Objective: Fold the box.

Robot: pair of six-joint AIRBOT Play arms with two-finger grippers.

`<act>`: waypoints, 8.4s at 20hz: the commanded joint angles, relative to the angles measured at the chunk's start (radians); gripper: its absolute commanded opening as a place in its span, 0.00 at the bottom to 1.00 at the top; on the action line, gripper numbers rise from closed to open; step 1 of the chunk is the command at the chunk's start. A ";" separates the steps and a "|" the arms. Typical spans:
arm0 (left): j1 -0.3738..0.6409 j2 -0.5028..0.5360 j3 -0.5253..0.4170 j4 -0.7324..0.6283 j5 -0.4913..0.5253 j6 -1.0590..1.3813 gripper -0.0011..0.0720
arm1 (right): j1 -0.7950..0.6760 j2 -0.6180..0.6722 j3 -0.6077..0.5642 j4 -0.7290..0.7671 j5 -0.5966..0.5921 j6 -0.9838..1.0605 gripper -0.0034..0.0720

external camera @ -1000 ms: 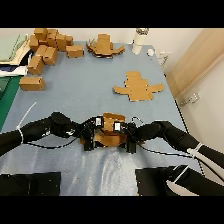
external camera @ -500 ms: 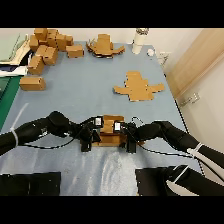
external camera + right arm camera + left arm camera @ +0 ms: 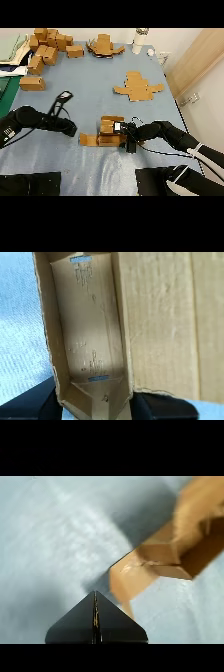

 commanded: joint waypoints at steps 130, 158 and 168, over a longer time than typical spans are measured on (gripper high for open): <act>-0.611 -0.659 0.663 0.428 -0.396 -1.271 0.60 | -0.001 0.000 0.000 0.000 -0.002 0.000 0.71; 0.062 -0.681 0.755 -0.073 -0.601 -0.084 0.03 | -0.001 0.000 0.000 0.000 -0.003 0.000 0.71; -0.074 -0.360 0.241 -0.303 -0.114 0.883 0.03 | -0.001 0.000 0.000 0.000 -0.003 0.000 0.71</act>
